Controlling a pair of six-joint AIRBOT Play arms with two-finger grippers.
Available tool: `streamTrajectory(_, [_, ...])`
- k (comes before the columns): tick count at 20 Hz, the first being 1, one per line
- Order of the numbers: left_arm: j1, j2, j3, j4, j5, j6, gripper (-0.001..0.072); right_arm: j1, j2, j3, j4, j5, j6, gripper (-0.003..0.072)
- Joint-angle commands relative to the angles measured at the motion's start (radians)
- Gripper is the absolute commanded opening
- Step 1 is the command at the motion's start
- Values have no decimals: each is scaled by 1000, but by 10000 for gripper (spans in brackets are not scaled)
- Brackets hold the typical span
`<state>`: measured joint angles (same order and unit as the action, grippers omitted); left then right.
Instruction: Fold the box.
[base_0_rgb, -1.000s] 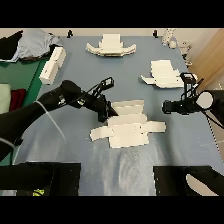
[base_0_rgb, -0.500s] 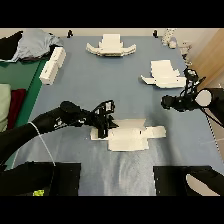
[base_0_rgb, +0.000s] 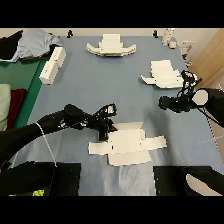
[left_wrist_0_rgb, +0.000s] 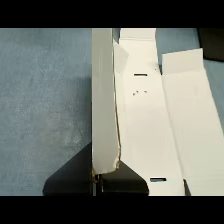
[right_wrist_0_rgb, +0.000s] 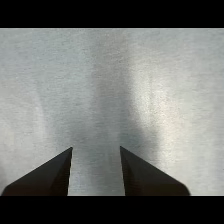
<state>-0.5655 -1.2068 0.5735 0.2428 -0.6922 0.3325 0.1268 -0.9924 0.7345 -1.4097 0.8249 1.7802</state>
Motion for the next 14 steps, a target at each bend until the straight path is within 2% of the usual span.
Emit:
streamTrajectory(1, [0, 52, 12, 67, 6, -5, 13, 0, -3, 1, 12, -2, 0, 443])
streamTrajectory(2, [3, 76, 27, 102, 9, -4, 13, 0, -3, 1, 15, -3, 0, 443])
streamTrajectory(4, [19, 109, 71, 82, 13, 9, 12, 0, -3, 1, 20, -7, 0, 443])
streamTrajectory(7, [16, 150, 93, 59, 50, 256, 8, 0, -3, 1, 24, -7, 0, 443])
streamTrajectory(11, [-34, 196, -6, -69, 119, 341, 6, 0, -3, 1, 35, -8, 1, 443])
streamTrajectory(14, [-134, 222, -119, -113, 309, 397, 6, 0, -5, 1, 43, -27, 1, 442])
